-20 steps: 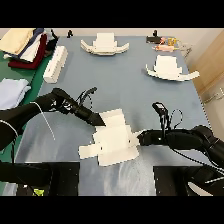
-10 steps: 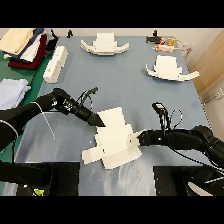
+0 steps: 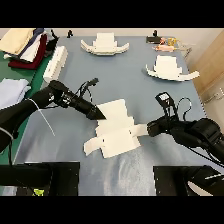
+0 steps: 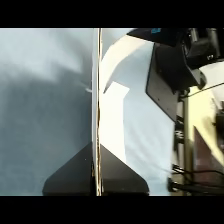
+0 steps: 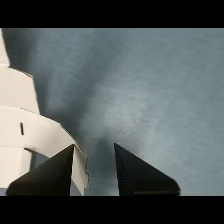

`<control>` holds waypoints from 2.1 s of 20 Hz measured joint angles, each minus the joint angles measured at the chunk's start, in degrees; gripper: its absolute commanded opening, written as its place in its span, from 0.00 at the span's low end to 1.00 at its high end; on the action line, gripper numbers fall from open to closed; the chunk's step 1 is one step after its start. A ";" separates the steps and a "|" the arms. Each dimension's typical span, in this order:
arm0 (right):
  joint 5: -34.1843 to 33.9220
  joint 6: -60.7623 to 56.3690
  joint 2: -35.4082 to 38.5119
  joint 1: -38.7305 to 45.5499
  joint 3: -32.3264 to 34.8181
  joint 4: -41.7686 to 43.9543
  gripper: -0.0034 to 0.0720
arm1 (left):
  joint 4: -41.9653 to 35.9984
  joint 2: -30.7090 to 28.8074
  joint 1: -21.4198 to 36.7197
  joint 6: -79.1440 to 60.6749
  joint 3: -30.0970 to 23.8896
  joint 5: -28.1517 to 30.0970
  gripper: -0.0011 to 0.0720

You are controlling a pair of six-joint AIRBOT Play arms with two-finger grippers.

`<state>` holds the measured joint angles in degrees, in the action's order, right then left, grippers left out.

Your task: Fold the box.

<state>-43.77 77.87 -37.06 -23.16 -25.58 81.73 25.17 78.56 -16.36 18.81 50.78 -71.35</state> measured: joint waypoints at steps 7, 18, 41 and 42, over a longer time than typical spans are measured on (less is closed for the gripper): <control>-1.42 -10.38 -0.15 0.07 -1.40 -15.13 0.57 | 1.33 -6.73 -7.32 -7.78 0.72 11.28 0.03; -3.04 -21.55 -0.15 0.07 -3.74 -23.58 0.56 | 7.15 -12.79 -19.37 -16.81 -7.65 29.16 0.03; -4.72 -29.97 -0.15 0.07 -3.93 -24.17 0.56 | 1.60 -15.78 -21.86 -22.84 -15.87 28.20 0.03; -4.72 -30.01 -0.15 0.07 -3.93 -24.11 0.56 | 1.62 -15.78 -21.86 -22.10 -15.98 27.89 0.03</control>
<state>-48.49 47.86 -37.21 -23.09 -29.52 57.63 26.79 62.78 -38.22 -3.29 34.81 -43.46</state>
